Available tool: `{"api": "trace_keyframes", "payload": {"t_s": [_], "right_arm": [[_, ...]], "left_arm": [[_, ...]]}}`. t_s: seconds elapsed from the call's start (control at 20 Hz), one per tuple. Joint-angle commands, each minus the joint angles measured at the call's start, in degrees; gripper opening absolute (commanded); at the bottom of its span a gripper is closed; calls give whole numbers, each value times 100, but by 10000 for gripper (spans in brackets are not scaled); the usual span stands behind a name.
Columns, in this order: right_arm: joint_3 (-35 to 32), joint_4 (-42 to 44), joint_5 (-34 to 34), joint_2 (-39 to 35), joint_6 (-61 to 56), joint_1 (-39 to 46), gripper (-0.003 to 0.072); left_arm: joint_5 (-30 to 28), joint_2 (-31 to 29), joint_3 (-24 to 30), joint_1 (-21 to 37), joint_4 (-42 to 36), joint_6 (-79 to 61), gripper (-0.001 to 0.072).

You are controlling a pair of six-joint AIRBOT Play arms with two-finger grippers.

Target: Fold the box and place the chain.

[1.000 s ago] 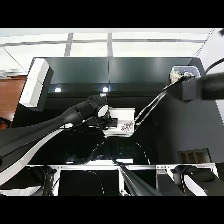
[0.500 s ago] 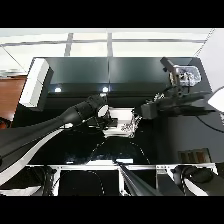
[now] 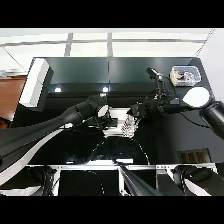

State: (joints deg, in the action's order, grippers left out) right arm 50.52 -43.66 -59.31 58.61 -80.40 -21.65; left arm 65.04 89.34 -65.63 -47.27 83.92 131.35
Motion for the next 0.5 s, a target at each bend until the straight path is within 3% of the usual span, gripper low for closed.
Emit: {"api": "trace_keyframes", "payload": {"t_s": [0.0, 0.25, 0.45], "right_arm": [[125, 13, -658, 81, 240, 310, 13], [918, 13, -2599, 79, 859, 1353, 13], [1027, -7, -2909, 83, 911, 1801, 12]], "left_arm": [[0, -2, 0, -4, 2, 0, 32], [0, -2, 0, -4, 2, 0, 32], [0, -2, 0, -4, 2, 0, 31]]}}
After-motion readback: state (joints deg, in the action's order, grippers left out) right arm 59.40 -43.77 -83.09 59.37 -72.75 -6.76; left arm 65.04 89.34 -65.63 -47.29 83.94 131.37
